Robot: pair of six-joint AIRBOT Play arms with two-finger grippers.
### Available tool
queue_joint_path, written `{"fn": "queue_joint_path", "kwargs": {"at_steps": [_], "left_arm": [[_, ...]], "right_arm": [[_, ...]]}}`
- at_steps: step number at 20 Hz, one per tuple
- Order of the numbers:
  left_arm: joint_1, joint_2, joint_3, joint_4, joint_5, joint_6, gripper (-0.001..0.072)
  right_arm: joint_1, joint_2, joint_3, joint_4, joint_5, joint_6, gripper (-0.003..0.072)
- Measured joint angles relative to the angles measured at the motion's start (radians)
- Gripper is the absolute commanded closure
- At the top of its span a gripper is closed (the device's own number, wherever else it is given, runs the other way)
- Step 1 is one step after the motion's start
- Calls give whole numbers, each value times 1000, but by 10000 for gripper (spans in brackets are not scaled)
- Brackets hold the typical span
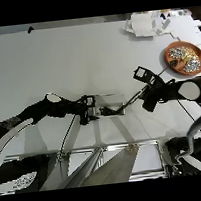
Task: Fold the box and place the chain.
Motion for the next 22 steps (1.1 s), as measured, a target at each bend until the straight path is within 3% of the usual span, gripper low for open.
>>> {"fn": "queue_joint_path", "kwargs": {"at_steps": [3,6,12,17,19,22], "left_arm": [[0,0,0,0,0,0,560],[0,0,0,0,0,0,560],[0,0,0,0,0,0,560],[0,0,0,0,0,0,560],[0,0,0,0,0,0,560],[0,0,0,0,0,0,560]], "right_arm": [[0,106,0,128,11,3,670],[0,161,0,348,15,-40,670],[49,134,0,689,-35,-191,669],[189,-22,0,746,-168,-254,667],[220,-93,0,741,-212,-258,568],[241,-174,0,713,-243,-246,521]]}}
